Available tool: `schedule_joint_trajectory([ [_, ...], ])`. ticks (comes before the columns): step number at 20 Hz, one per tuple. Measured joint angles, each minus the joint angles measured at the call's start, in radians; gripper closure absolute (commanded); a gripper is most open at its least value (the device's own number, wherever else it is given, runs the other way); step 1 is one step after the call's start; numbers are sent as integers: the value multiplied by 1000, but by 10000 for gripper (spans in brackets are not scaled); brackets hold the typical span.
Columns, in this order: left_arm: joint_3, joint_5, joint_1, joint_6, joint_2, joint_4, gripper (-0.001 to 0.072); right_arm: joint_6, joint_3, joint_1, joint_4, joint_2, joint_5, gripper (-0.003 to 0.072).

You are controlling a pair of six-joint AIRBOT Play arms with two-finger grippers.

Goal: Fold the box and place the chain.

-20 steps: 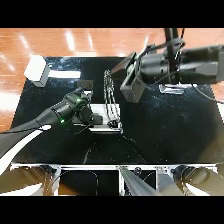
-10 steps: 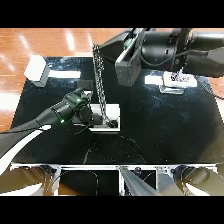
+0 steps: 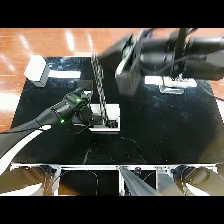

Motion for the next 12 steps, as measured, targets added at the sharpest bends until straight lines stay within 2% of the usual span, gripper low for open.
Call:
schedule_joint_trajectory([
  [2,0,0,0,0,0,0,688,3,-49,0,-4,-3,97,669],
  [4,0,0,0,0,0,0,688,10,-127,0,-8,-6,140,669],
  [8,0,0,0,0,0,-2,688,15,-283,0,-12,-41,131,669],
  [12,0,0,0,0,0,-3,688,18,-356,0,-14,-105,109,669],
])
